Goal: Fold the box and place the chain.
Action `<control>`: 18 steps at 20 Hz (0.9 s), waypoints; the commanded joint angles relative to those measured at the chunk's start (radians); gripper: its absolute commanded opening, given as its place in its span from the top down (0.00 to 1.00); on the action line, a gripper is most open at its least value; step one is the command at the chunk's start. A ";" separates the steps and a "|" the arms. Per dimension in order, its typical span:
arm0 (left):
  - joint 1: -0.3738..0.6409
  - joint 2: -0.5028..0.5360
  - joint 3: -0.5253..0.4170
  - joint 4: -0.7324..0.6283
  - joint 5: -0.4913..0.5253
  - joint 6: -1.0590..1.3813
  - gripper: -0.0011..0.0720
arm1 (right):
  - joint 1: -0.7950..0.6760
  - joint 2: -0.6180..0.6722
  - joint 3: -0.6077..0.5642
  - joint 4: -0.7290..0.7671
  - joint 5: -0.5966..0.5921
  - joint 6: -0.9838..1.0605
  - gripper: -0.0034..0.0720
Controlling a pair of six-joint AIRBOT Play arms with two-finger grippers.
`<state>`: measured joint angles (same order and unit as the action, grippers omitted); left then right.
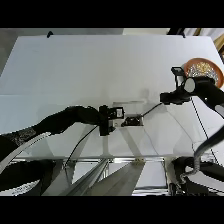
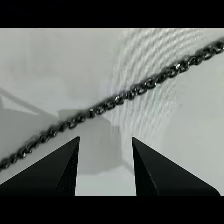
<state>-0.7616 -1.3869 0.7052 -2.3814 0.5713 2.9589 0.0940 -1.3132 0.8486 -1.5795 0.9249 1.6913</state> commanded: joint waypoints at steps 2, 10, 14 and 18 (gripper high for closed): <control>0.000 0.000 0.000 0.000 0.000 0.000 0.70 | -0.002 -0.082 0.001 0.006 -0.087 0.013 0.54; 0.000 0.000 0.000 0.000 0.000 0.000 0.70 | 0.000 -0.116 0.001 0.035 -0.064 0.012 0.94; 0.000 0.000 0.000 0.000 0.000 0.000 0.70 | 0.012 -0.037 0.001 0.032 -0.050 0.001 0.94; 0.000 0.000 0.000 0.000 0.000 0.000 0.70 | 0.013 0.140 0.001 0.037 0.010 -0.031 0.94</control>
<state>-0.7616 -1.3869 0.7052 -2.3817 0.5713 2.9585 0.1040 -1.2747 0.8482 -1.5497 0.8932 1.6882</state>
